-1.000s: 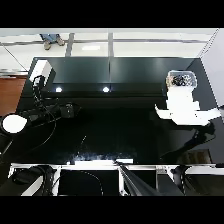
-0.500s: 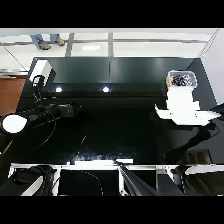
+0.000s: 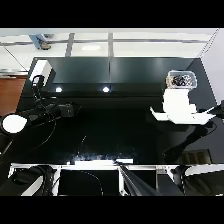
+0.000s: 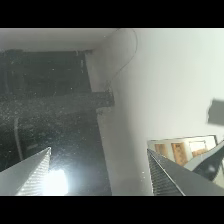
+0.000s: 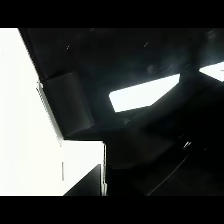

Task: Fold the box and place the chain.

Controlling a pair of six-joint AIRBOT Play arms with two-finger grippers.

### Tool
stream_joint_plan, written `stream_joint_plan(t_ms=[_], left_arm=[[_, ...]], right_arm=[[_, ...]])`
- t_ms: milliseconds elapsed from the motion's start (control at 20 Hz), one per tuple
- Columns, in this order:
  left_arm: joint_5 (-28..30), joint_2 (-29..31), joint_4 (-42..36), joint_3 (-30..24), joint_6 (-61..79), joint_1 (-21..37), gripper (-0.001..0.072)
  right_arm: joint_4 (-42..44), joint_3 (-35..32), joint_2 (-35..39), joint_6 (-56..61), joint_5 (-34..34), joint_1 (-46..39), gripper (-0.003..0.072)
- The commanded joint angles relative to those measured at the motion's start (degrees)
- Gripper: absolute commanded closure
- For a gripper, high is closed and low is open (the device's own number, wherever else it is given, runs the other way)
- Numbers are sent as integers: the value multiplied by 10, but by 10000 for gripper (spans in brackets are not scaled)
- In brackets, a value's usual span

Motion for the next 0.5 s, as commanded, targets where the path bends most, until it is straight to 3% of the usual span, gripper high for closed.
stream_joint_plan(t_ms=[0, 200, 450], left_arm=[[2, 0, 0, 0, 0, 0, 12], [3, 0, 0, 0, 0, 0, 12], [16, 0, 0, 0, 0, 0, 12]], right_arm=[[96, -35, 4, -19, 69, 20, 678], [219, -127, 42, -17, 23, 92, 678], [275, -269, 177, 24, -167, 248, 675]])
